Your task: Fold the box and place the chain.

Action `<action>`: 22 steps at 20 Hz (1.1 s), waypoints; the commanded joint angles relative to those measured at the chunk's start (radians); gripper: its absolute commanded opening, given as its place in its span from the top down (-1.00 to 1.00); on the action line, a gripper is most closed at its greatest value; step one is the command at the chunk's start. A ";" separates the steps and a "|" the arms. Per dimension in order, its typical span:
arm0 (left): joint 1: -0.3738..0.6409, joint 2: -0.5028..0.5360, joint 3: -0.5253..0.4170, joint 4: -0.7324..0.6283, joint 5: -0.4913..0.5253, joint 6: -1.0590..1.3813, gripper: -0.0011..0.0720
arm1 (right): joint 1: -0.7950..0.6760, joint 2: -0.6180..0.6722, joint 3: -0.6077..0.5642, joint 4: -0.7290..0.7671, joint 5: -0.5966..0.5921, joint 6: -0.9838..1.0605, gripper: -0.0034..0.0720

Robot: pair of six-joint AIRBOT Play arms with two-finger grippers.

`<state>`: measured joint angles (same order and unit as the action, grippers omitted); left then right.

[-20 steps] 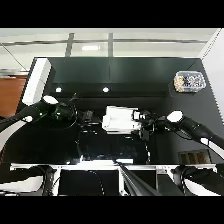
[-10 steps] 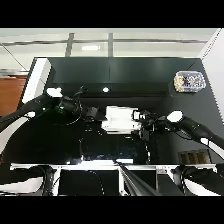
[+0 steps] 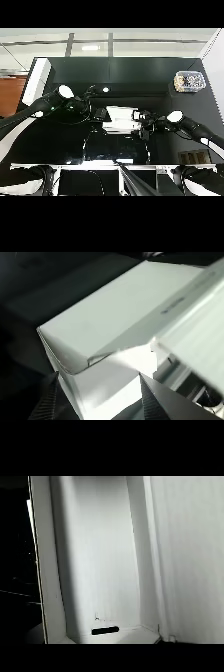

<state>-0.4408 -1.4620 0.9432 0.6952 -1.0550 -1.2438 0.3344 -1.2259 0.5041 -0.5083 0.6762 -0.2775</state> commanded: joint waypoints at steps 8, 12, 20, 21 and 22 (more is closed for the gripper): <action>-0.152 -0.001 0.056 0.275 0.122 -0.327 -0.58 | 0.000 -0.001 0.001 0.001 0.000 0.000 0.31; -0.209 -0.012 0.080 0.451 0.127 -0.461 -0.58 | 0.000 -0.001 0.001 0.001 0.000 0.000 0.31; -0.307 -0.088 0.207 0.784 -0.018 -0.765 -0.58 | 0.000 -0.001 0.001 0.001 0.000 0.000 0.31; -0.311 -0.096 0.213 0.784 -0.031 -0.795 -0.56 | 0.000 -0.001 0.001 0.001 0.000 0.000 0.31; -0.316 -0.105 0.214 0.785 -0.036 -0.806 -0.55 | 0.000 -0.001 0.001 0.001 0.000 0.000 0.31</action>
<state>-0.7376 -1.5436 1.1339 1.4147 -1.0477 -1.9499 0.3344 -1.2259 0.5041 -0.5076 0.6762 -0.2771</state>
